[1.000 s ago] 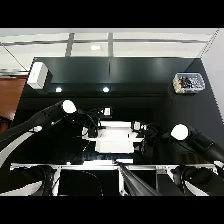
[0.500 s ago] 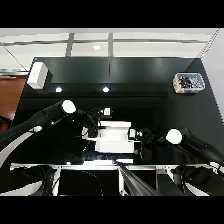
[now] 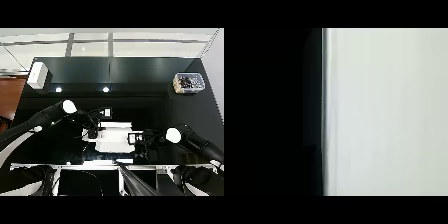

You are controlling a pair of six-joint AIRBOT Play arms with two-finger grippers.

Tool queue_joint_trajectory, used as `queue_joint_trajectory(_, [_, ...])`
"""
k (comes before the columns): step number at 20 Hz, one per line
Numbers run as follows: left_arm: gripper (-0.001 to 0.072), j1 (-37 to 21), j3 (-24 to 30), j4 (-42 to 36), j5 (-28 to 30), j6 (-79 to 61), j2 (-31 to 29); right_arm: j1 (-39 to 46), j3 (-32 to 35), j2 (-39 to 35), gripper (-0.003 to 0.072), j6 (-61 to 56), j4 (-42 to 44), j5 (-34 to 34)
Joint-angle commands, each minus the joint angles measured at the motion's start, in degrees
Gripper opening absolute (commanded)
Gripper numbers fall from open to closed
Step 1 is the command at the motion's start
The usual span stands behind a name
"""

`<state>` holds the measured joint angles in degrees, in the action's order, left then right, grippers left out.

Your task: Fold the box and place the chain.

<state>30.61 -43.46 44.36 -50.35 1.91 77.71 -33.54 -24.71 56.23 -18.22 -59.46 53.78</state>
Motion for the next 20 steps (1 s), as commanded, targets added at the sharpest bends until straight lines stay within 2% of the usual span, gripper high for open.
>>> queue_joint_trajectory(1, [0.0025,0.00,-0.02,-0.04,-0.33,-0.02,0.00,-0.04,-0.28,-0.02,0.0597,-0.20,0.92,-0.48])
queue_joint_trajectory(5, [0.0025,0.00,-0.02,-0.04,-0.31,-0.02,0.00,-0.04,-0.28,-0.02,0.0597,0.72,7.06,-2.84])
queue_joint_trajectory(14, [0.0025,0.00,-0.02,-0.04,-0.26,-0.02,0.00,-0.04,-0.35,-0.83,0.0597,3.21,8.48,-2.84])
queue_joint_trajectory(20, [0.0025,0.00,-0.02,-0.04,-0.24,-0.02,0.00,-1.60,-0.28,-0.63,0.0597,7.41,12.57,-6.08])
